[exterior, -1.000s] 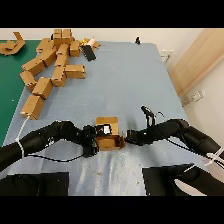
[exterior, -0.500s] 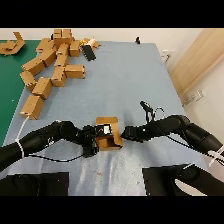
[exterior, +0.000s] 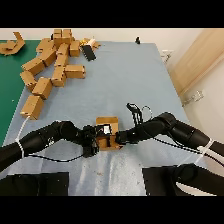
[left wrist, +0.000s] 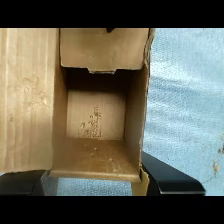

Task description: Fold the box.

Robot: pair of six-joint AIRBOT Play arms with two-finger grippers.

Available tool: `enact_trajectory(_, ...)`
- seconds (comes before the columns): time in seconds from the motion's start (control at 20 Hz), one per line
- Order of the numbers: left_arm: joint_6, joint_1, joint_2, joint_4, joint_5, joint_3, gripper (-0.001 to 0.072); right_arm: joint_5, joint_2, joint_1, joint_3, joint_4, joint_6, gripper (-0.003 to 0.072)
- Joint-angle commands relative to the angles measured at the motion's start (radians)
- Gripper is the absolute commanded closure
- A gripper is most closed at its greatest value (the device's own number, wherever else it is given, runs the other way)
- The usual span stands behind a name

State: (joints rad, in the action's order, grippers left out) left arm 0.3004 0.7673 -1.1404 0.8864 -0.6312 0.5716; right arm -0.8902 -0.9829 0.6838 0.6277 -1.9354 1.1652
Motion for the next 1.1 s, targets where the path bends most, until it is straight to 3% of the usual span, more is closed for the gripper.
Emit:
enact_trajectory(0.0,0.000,0.000,0.000,0.000,0.000,0.001,0.0184,-0.113,-0.069,0.085,0.097,0.219,-0.192,0.0255)
enact_trajectory(0.3,0.000,0.000,0.000,0.000,0.000,0.001,0.0184,-0.277,-0.233,0.217,0.253,0.363,-0.376,0.0254)
enact_trajectory(0.65,0.000,0.000,0.000,0.000,0.000,0.001,0.0184,-0.309,-0.380,0.266,0.362,0.376,-0.524,0.0257)
enact_trajectory(0.8,0.000,0.000,0.000,0.000,0.000,0.001,0.0184,-0.390,-0.427,0.265,0.397,0.378,-0.537,0.0336)
enact_trajectory(0.85,0.000,0.000,0.000,0.000,0.000,0.001,0.0185,-0.405,-0.433,0.265,0.402,0.386,-0.537,0.0400)
enact_trajectory(0.9,0.000,0.000,0.000,0.000,0.000,0.001,0.0184,-0.409,-0.434,0.265,0.402,0.391,-0.539,0.0405)
enact_trajectory(1.05,0.000,0.000,0.000,0.000,0.000,0.001,0.0185,-0.410,-0.434,0.266,0.403,0.392,-0.540,0.0609)
